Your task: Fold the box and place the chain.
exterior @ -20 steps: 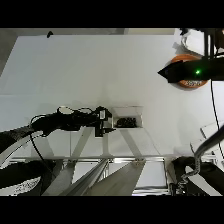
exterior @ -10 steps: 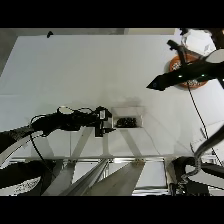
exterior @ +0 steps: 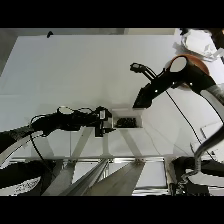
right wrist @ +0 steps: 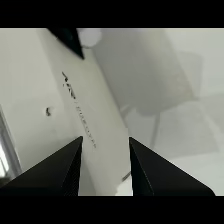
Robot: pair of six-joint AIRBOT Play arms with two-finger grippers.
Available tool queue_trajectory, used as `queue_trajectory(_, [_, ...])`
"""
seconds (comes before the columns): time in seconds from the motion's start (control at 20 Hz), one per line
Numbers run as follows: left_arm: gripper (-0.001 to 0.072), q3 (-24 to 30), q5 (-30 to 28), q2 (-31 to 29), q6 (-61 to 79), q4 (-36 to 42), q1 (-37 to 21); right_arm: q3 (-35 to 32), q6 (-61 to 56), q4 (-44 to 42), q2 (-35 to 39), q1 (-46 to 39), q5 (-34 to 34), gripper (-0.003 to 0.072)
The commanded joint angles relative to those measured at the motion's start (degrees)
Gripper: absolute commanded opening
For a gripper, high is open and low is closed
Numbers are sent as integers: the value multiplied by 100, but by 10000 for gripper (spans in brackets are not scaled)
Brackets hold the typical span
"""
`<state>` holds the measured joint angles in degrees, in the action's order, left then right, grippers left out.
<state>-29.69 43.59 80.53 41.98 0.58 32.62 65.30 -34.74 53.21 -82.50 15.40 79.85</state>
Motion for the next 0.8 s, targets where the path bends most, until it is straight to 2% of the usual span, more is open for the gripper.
queue_trajectory(0.0, [406,-4,0,-2,0,0,-2,2,76,151,-22,153,763,292])
queue_trajectory(0.25, [406,-4,0,0,0,0,-2,2,79,-302,2,197,1152,296])
queue_trajectory(0.35, [406,-4,0,-2,0,0,-2,2,83,-52,2,420,1130,296])
queue_trajectory(0.5, [406,-4,0,0,0,0,-2,2,76,546,2,804,734,298])
queue_trajectory(0.65, [406,-4,0,0,0,0,-2,2,76,914,72,1117,332,369])
queue_trajectory(0.7, [406,-4,0,-2,0,0,-2,2,76,1084,146,1228,162,426])
queue_trajectory(0.75, [406,-4,0,0,0,0,-2,2,76,1252,249,1318,-26,438])
